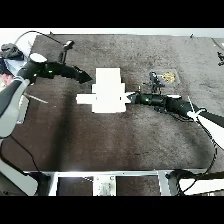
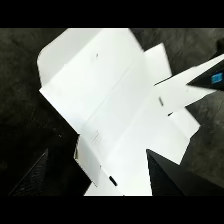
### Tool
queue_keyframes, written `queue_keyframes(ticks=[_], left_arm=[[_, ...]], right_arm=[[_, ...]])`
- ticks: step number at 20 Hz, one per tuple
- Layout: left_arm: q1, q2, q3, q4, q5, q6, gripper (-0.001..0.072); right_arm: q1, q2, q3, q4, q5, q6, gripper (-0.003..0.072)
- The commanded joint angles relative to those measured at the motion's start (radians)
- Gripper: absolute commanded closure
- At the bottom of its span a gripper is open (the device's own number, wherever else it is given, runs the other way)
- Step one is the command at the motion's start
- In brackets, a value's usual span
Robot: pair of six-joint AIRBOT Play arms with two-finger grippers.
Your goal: Fold the box and place the chain.
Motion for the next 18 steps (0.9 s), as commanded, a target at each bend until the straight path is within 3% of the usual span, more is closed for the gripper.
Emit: queue_keyframes(ticks=[1,4,18], left_arm=[[-0.030,-0.133,0.177,0.124,-0.046,-0.150,0.0045],[-0.036,-0.188,0.229,0.119,-0.049,-0.151,0.0045],[-0.038,-0.310,0.238,-0.124,-0.161,-0.070,0.0047]], right_arm=[[0.001,-0.001,0.000,0.000,-0.004,0.000,0.0674],[0.001,-0.001,0.000,0.000,-0.002,0.000,0.0674],[0.002,-0.001,0.000,0.000,0.004,-0.049,0.0674]])
